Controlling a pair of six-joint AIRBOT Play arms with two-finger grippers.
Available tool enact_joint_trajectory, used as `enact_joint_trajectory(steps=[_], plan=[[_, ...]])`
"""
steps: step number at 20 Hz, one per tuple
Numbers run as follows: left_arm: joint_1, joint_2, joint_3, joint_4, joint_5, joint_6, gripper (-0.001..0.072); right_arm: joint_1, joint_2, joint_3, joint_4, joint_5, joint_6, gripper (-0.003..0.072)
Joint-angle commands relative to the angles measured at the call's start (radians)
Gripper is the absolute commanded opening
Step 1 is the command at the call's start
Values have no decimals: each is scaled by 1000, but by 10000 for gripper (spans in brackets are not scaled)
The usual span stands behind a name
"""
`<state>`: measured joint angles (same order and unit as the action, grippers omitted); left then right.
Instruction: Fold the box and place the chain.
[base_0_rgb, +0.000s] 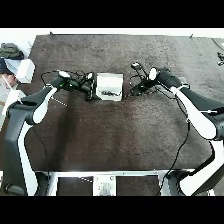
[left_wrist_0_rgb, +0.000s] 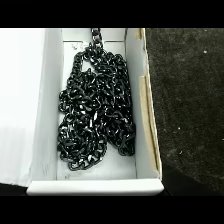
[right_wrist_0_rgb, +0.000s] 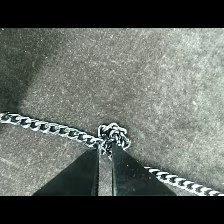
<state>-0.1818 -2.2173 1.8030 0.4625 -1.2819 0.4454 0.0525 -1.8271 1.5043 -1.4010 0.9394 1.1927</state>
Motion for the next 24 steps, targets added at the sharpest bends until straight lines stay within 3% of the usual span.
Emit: enact_joint_trajectory(steps=[1, 6, 11, 19, 24], plan=[[1, 0, 0, 0, 0, 0, 272, 3, 73, 2, 3, 20, 32, -18], [1, 1, 0, 0, 0, 0, 273, 34, 301, 2, 51, 16, 38, -17], [1, 1, 0, 0, 0, 0, 273, 103, 433, 2, 79, -62, 38, -18], [1, 0, 0, 0, 0, 0, 273, 303, 412, 2, 152, -199, 38, -18], [1, 0, 0, 0, 0, 0, 273, 333, 338, 2, 195, -211, 42, -18]])
